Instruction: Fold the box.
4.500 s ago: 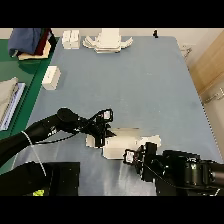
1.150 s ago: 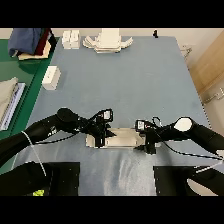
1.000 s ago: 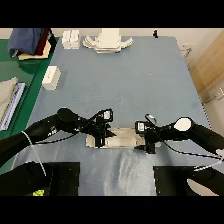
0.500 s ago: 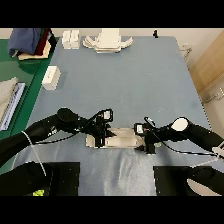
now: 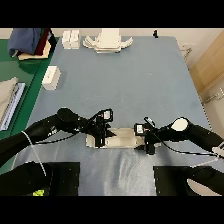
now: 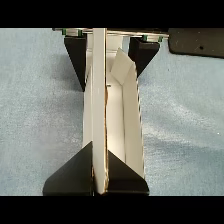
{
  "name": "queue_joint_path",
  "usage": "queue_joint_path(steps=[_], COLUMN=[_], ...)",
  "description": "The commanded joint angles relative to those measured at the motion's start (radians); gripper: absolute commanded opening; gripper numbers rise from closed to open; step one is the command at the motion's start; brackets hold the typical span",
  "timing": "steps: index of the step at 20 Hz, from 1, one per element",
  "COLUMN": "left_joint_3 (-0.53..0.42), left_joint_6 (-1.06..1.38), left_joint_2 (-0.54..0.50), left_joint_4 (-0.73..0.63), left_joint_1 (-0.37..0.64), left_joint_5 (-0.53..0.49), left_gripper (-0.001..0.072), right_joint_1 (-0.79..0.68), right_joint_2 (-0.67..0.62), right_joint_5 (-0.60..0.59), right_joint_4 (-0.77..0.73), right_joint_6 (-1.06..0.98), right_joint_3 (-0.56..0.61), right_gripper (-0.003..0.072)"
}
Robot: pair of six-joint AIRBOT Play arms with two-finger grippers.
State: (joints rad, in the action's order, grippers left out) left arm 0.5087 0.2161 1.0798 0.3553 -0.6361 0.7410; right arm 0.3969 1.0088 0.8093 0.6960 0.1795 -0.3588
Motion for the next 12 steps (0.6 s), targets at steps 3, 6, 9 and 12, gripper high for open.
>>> queue_joint_path(steps=[3,6,9,12], left_joint_3=[0.0,0.0,0.0,0.0], left_joint_6=[0.0,0.0,0.0,0.0], left_joint_2=[0.001,0.001,0.001,0.001], left_joint_4=[0.0,0.0,0.0,0.0], left_joint_1=[0.0,0.0,0.0,0.0], left_joint_5=[0.0,0.0,0.0,0.0], left_gripper=[0.0014,0.0014,0.0014,0.0014], right_joint_1=[0.0,0.0,0.0,0.0], right_joint_2=[0.0,0.0,0.0,0.0], right_joint_5=[0.003,0.008,0.013,0.021], right_joint_4=[-0.012,-0.022,-0.024,-0.024], right_joint_6=[-0.006,-0.007,-0.007,-0.024], right_joint_3=[0.001,0.001,0.001,0.001], right_gripper=[0.0475,0.0475,0.0475,0.0552])
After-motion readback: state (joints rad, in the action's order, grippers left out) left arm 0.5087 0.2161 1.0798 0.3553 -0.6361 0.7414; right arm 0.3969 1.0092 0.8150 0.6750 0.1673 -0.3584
